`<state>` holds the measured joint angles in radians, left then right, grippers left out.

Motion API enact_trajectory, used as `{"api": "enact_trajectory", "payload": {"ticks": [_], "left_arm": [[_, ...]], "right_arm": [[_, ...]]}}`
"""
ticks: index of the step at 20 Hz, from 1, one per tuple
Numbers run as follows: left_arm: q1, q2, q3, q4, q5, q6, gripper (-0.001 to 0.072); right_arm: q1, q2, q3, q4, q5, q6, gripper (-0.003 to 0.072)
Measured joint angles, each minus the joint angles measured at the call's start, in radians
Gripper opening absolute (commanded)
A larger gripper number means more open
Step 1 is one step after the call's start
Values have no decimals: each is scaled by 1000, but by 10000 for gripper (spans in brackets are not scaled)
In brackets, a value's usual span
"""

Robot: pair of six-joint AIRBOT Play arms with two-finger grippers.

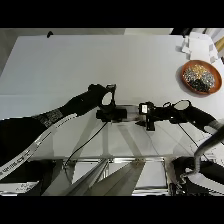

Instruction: Fold the box and place the chain.

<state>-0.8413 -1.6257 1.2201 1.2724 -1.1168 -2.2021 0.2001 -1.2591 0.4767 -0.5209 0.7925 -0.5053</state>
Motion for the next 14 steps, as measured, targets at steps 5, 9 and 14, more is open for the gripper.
{"api": "enact_trajectory", "payload": {"ticks": [5, 9, 14], "left_arm": [[2, 0, 5, 21, -48, -3, 378], [10, -7, 27, 36, -94, -16, 343], [16, -25, 62, 44, -119, -23, 310]], "right_arm": [[0, 0, 0, -2, 1, 0, 401], [0, 0, 0, -2, 1, 0, 401], [0, 0, 0, -2, 2, 0, 401]]}}
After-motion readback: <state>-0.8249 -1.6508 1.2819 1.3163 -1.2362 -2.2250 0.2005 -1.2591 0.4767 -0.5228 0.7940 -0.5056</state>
